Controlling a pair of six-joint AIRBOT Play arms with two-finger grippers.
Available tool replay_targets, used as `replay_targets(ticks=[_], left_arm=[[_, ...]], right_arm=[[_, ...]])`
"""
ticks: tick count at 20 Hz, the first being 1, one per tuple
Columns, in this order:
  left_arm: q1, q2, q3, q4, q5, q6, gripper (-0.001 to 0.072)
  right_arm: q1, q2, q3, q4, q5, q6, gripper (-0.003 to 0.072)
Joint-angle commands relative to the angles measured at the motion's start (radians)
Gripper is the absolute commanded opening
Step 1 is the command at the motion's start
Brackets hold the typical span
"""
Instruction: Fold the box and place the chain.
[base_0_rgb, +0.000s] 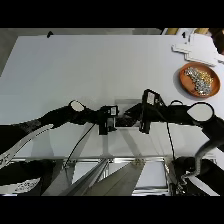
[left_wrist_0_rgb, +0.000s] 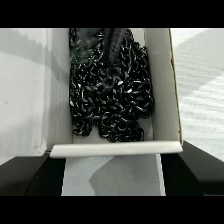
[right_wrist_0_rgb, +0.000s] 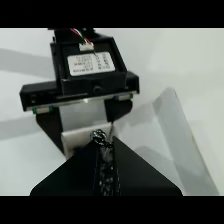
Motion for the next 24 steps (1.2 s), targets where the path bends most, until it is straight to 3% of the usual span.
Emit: replay_targets(ticks=[1, 7, 10, 11, 15, 16, 18, 19, 20, 22, 24], left_arm=[[0.000, 0.000, 0.000, 0.000, 0.000, 0.000, 0.0141], [0.000, 0.000, 0.000, 0.000, 0.000, 0.000, 0.0141], [0.000, 0.000, 0.000, 0.000, 0.000, 0.000, 0.0141], [0.000, 0.000, 0.000, 0.000, 0.000, 0.000, 0.0141], [0.000, 0.000, 0.000, 0.000, 0.000, 0.000, 0.0141], [0.000, 0.000, 0.000, 0.000, 0.000, 0.000, 0.0141], [0.000, 0.000, 0.000, 0.000, 0.000, 0.000, 0.0141], [0.000, 0.000, 0.000, 0.000, 0.000, 0.000, 0.0141], [0.000, 0.000, 0.000, 0.000, 0.000, 0.000, 0.0141], [0.000, 0.000, 0.000, 0.000, 0.000, 0.000, 0.0141], [0.000, 0.000, 0.000, 0.000, 0.000, 0.000, 0.0141]], right_arm=[[0.017, -0.042, 0.000, -0.150, -0.016, 0.145, 0.0022], [0.016, -0.041, 0.000, -0.453, -0.011, 0.450, 0.0024], [0.016, -0.041, 0.006, -0.483, 0.017, 0.475, 0.0187], [0.011, -0.041, 0.023, -0.483, 0.043, 0.474, 0.0204], [-0.112, -0.061, 0.224, -0.479, 0.203, 0.474, 0.0195], [-0.145, -0.081, 0.286, -0.479, 0.227, 0.474, 0.0161], [-0.182, -0.151, 0.396, -0.479, 0.222, 0.473, 0.0141], [-0.185, -0.200, 0.434, -0.479, 0.191, 0.465, 0.0043], [-0.183, -0.249, 0.454, -0.475, 0.152, 0.457, 0.0022], [-0.169, -0.346, 0.457, -0.460, 0.082, 0.431, 0.0022], [-0.144, -0.437, 0.457, -0.460, 0.133, 0.406, 0.0022]])
